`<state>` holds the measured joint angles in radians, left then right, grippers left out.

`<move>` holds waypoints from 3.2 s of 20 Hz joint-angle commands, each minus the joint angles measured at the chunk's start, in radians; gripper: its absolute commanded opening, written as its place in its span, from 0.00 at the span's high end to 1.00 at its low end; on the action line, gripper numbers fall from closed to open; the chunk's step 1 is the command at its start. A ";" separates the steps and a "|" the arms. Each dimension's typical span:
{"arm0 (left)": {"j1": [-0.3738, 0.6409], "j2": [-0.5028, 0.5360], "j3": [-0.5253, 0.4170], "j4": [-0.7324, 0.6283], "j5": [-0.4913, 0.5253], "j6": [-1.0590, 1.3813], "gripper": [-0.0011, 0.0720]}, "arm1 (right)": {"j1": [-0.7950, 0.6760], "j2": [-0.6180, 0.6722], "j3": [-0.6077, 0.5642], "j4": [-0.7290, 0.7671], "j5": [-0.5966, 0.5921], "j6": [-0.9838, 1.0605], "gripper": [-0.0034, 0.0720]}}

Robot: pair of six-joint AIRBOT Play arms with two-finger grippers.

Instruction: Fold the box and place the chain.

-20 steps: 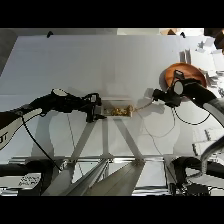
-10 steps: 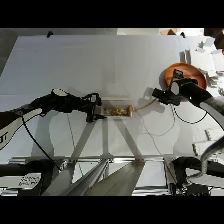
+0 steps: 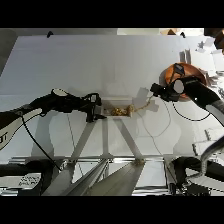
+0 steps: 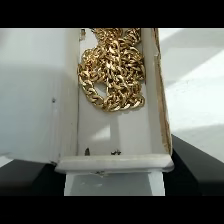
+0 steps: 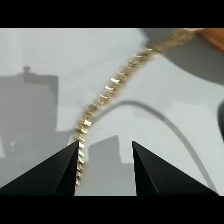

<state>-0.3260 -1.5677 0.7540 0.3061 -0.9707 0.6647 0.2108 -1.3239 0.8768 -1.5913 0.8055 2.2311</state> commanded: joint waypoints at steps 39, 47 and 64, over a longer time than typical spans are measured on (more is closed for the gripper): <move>0.000 0.000 0.000 0.001 -0.002 0.000 0.45 | 0.099 -0.046 0.127 -0.025 0.122 -0.093 0.52; 0.000 0.000 0.000 0.001 -0.002 0.000 0.45 | 0.100 -0.154 0.127 -0.024 0.141 0.008 0.52; 0.000 0.000 0.000 0.001 -0.002 0.000 0.45 | 0.157 -0.058 0.127 -0.009 0.200 -0.341 0.94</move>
<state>-0.3260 -1.5677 0.7540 0.3065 -0.9726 0.6647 0.3424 -1.4506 1.0031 -1.5936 0.9161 2.0727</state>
